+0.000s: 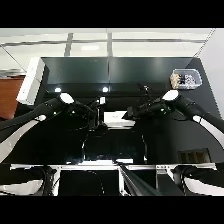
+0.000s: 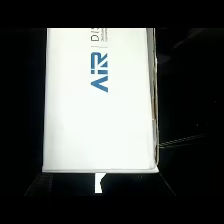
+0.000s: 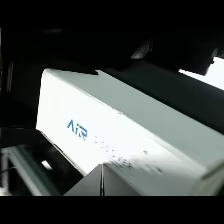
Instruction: Fold the box and place the chain.
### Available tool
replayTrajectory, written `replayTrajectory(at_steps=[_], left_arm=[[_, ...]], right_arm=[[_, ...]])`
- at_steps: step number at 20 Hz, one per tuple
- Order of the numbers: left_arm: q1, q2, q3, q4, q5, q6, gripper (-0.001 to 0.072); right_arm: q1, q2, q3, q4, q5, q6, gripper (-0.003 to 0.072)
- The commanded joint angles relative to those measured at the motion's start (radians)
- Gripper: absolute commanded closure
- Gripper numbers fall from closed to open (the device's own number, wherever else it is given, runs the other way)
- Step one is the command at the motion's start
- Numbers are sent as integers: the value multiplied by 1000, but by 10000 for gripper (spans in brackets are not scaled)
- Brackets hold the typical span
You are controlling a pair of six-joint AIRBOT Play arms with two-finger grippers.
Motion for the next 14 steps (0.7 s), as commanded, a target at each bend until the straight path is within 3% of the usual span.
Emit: replayTrajectory(at_steps=[1, 8, 9, 11, 14], left_arm=[[0, -1, 0, -1, 0, 3, 365], [0, 6, 1, 1, 1, 3, 359], [0, 16, 1, 4, -1, 3, 293], [0, 40, 1, 5, 0, 3, -11], [0, 105, 1, 41, 0, 2, -11]], right_arm=[[-40, 93, 63, -11, 128, -13, 676], [-268, 489, 116, -233, 354, 104, 676], [-279, 525, 115, -278, 365, 136, 676], [-288, 576, 115, -352, 372, 190, 676], [-288, 586, 115, -363, 366, 195, 676]])
